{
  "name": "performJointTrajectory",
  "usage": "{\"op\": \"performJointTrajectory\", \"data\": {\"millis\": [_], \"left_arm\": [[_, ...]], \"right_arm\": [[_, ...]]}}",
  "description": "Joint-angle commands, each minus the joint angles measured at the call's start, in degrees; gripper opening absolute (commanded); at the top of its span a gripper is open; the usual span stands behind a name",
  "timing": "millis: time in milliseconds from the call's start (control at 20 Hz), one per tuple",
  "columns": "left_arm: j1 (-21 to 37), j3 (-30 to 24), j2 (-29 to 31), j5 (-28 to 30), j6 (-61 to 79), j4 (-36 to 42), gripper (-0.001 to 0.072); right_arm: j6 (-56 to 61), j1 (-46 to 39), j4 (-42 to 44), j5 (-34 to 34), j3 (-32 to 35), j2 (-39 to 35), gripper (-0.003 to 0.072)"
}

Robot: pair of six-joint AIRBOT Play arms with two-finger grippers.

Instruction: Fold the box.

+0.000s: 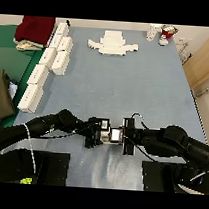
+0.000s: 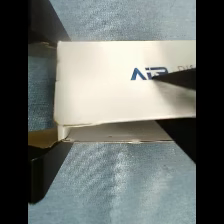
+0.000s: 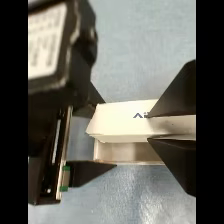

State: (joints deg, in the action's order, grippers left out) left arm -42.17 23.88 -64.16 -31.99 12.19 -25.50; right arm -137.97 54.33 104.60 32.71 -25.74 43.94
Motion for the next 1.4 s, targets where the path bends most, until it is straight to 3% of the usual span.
{"op": "performJointTrajectory", "data": {"millis": [0,100,150,200,600,800,900,1000,1200,1350], "left_arm": [[0.0,0.04,0.0,0.0,0.04,-0.02,0.0454],[0.0,0.04,0.0,0.0,0.04,-0.02,0.0453],[0.0,0.04,0.0,0.02,0.02,-0.02,0.0454],[0.0,0.04,0.0,0.02,0.02,-0.02,0.0454],[0.0,0.04,0.0,0.0,0.04,-0.02,0.0454],[0.0,0.04,0.0,0.0,0.04,-0.02,0.0454],[0.0,0.04,0.0,0.0,0.04,-0.02,0.0453],[0.0,0.04,0.0,0.0,0.04,-0.02,0.0454],[0.0,0.04,0.0,0.02,0.02,-0.02,0.0454],[0.0,0.04,0.0,0.02,0.02,-0.02,0.0453]], "right_arm": [[-0.11,0.48,1.99,1.14,0.0,0.5,0.0166],[-0.11,0.48,2.38,2.21,-0.02,0.5,0.0189],[-0.11,0.48,2.38,2.86,0.0,0.5,0.0274],[-0.11,0.48,2.4,3.43,-0.02,0.5,0.0307],[-0.04,0.44,2.84,3.04,-0.02,-2.75,0.0309],[5.73,0.26,6.29,-0.09,0.0,-5.51,0.0307],[10.34,-0.52,10.64,-2.01,0.61,-6.29,0.0268],[14.25,-0.9,16.48,-7.21,4.02,-8.04,0.003],[27.78,1.46,19.96,-20.87,14.36,-14.78,0.0005],[32.0,2.58,19.93,-24.59,20.33,-17.14,0.0006]]}}
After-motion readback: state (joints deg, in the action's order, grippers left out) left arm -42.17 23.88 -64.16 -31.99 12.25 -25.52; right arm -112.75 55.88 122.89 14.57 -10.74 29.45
